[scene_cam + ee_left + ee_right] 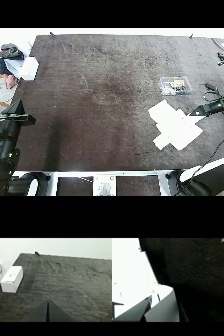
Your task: Fold the box and place the chain.
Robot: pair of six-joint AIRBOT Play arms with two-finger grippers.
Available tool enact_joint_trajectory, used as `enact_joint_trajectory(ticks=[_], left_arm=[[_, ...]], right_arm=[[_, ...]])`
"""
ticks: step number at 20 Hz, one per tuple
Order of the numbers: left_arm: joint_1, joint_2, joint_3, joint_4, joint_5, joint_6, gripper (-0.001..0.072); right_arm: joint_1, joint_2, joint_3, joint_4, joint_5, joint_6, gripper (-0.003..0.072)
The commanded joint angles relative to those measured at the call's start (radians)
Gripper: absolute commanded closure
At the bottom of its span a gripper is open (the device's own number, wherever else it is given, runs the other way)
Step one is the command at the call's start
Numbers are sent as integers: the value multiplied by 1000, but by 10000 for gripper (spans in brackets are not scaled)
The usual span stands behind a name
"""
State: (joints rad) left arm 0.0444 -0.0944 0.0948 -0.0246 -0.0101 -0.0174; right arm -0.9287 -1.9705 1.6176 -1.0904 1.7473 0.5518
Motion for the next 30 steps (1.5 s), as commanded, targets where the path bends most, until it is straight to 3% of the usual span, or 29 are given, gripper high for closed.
enact_joint_trajectory(ticks=[1,6,7,9,13,15,17,18,21,25,30], left_arm=[[1,0,0,0,0,0,696],[1,0,0,0,0,0,696],[1,0,0,0,0,0,696],[1,0,0,0,0,0,697],[1,0,0,0,0,0,696],[1,0,0,0,0,0,696],[1,0,0,0,0,0,696],[1,0,0,0,0,0,697],[1,0,0,0,0,0,697],[1,0,0,0,0,0,696],[1,0,0,0,0,0,696]], right_arm=[[1,-22,0,21,59,-2,473],[1,-21,0,21,60,-2,473],[1,-20,0,21,60,-2,445],[1,-20,0,13,60,-3,246],[3,-20,0,-96,59,-89,250],[4,-20,0,-130,56,-136,366],[4,-21,0,-102,51,-150,368],[7,-23,0,-76,54,-169,459],[21,-23,-1,-22,61,-190,528],[24,13,-68,71,62,-195,698],[25,125,-309,170,60,-219,701]])
